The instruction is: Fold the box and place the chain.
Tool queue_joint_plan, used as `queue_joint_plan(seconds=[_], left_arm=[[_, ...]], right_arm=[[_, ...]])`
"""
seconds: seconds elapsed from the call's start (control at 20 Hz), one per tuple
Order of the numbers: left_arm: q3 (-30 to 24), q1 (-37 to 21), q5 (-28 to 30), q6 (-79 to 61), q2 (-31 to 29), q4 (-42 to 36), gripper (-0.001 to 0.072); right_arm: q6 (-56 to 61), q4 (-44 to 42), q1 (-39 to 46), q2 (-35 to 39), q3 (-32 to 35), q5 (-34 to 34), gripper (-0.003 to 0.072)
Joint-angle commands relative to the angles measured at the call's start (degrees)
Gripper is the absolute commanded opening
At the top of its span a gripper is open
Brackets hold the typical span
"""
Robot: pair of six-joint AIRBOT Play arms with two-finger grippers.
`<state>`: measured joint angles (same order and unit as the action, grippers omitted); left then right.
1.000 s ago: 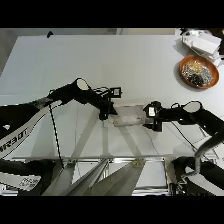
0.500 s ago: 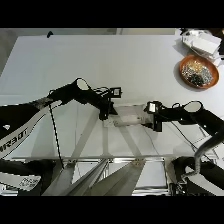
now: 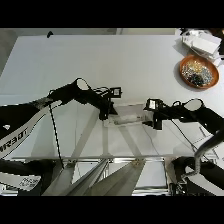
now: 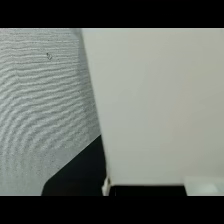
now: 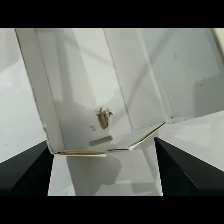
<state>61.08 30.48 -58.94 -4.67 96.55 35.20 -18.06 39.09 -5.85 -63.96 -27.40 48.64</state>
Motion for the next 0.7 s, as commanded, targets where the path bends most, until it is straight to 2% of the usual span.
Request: queue_joint_plan(seconds=[0.0,0.65], left_arm=[[0.0,0.0,0.0,0.0,0.0,0.0,0.0013],[0.0,0.0,0.0,0.0,0.0,0.0,0.0013]], right_arm=[[-1.7,-0.1,0.0,-0.9,-0.7,-0.9,0.0691],[-7.9,-6.3,-3.4,-5.9,-2.1,-1.8,0.0691]])
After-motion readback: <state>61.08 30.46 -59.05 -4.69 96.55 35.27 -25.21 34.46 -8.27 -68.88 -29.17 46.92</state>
